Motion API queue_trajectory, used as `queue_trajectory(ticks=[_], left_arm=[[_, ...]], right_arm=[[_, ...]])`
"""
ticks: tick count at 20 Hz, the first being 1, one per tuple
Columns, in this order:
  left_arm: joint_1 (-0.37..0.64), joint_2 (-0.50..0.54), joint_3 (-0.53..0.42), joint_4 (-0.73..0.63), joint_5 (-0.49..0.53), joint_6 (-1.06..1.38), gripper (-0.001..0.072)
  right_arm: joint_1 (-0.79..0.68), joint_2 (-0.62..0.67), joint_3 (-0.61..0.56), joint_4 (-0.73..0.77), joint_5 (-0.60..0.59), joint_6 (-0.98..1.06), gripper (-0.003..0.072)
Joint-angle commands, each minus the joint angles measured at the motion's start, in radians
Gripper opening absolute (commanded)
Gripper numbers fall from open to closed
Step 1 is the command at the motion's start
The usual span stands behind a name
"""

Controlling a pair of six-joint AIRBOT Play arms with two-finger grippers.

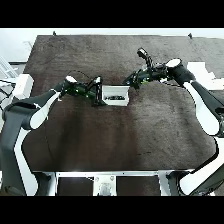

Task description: Fold the box and place the chain.

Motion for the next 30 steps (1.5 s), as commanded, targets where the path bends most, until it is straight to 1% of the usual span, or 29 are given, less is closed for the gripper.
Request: queue_trajectory(ticks=[1, 3, 7, 9, 14, 15, 16, 18, 20, 26, 30], left_arm=[[-0.001, 0.000, 0.000, 0.000, 0.000, 0.000, 0.0455], [-0.001, 0.000, 0.000, 0.000, 0.000, 0.000, 0.0455], [-0.001, 0.001, 0.000, 0.000, 0.000, 0.000, 0.0455], [-0.001, 0.000, 0.000, 0.000, 0.000, 0.000, 0.0455], [-0.001, 0.000, 0.000, 0.000, 0.000, 0.000, 0.0455], [-0.001, 0.000, 0.000, 0.000, 0.000, 0.000, 0.0454], [-0.001, 0.000, 0.000, 0.000, 0.000, 0.000, 0.0454], [-0.001, 0.001, 0.000, 0.000, 0.000, 0.000, 0.0455], [-0.001, 0.000, 0.000, 0.000, 0.000, 0.000, 0.0455], [-0.001, 0.000, 0.000, 0.000, 0.000, 0.000, 0.0455], [-0.001, 0.000, 0.000, 0.000, 0.000, 0.000, 0.0455]], right_arm=[[0.011, -0.001, 0.026, -0.001, 0.106, -0.005, 0.0203], [0.018, -0.001, 0.030, -0.011, 0.148, -0.004, 0.0242], [0.060, -0.001, 0.029, -0.103, 0.139, -0.005, 0.0244], [0.084, -0.001, 0.029, -0.126, 0.117, -0.005, 0.0306], [0.112, -0.002, 0.029, -0.134, 0.055, -0.034, 0.0308], [0.117, -0.002, 0.029, -0.135, 0.041, -0.038, 0.0331], [0.119, -0.004, 0.029, -0.136, 0.031, -0.039, 0.0377], [0.125, -0.007, 0.029, -0.154, 0.036, -0.039, 0.0391], [0.125, -0.008, 0.029, -0.168, 0.062, -0.039, 0.0486], [0.125, -0.027, 0.029, -0.202, 0.071, -0.039, 0.0495], [0.129, -0.037, 0.029, -0.202, 0.028, -0.045, 0.0494]])
